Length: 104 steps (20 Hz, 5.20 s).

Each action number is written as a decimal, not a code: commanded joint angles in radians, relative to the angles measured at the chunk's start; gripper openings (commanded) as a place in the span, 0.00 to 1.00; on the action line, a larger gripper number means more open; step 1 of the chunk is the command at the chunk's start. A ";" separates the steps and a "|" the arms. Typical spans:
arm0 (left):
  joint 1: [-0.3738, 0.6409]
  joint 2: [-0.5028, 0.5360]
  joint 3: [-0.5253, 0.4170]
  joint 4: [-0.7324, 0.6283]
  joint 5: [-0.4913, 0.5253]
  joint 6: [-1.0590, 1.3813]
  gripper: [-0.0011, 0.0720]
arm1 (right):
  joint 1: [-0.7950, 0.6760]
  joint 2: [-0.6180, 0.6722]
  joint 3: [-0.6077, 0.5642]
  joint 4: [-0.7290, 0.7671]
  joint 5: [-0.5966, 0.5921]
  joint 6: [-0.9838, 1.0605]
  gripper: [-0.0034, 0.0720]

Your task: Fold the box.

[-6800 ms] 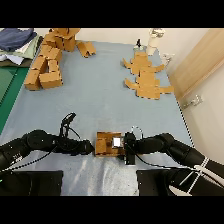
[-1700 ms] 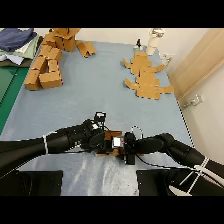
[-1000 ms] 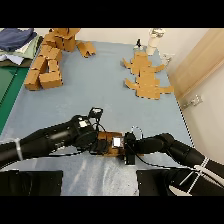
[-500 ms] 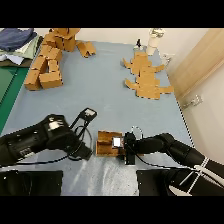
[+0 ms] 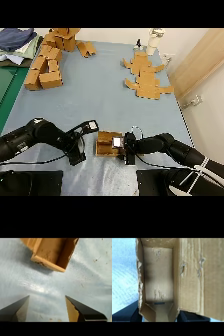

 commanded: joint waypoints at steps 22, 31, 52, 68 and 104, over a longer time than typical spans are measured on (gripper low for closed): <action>0.048 -0.209 -0.097 -0.592 0.277 0.931 0.98 | 0.000 0.000 0.000 0.000 0.000 0.000 0.72; 0.035 -0.231 -0.097 -0.659 0.278 1.041 0.98 | 0.000 0.000 0.000 0.000 0.000 0.000 0.72; 0.029 -0.240 -0.095 -0.667 0.266 1.073 0.64 | 0.000 0.000 0.000 0.000 0.000 0.000 0.72; 0.029 -0.240 -0.095 -0.667 0.267 1.073 0.64 | 0.000 0.000 0.000 0.002 0.000 0.000 0.72; 0.029 -0.240 -0.095 -0.667 0.267 1.073 0.64 | -0.002 0.617 0.028 -0.013 -0.324 1.544 1.00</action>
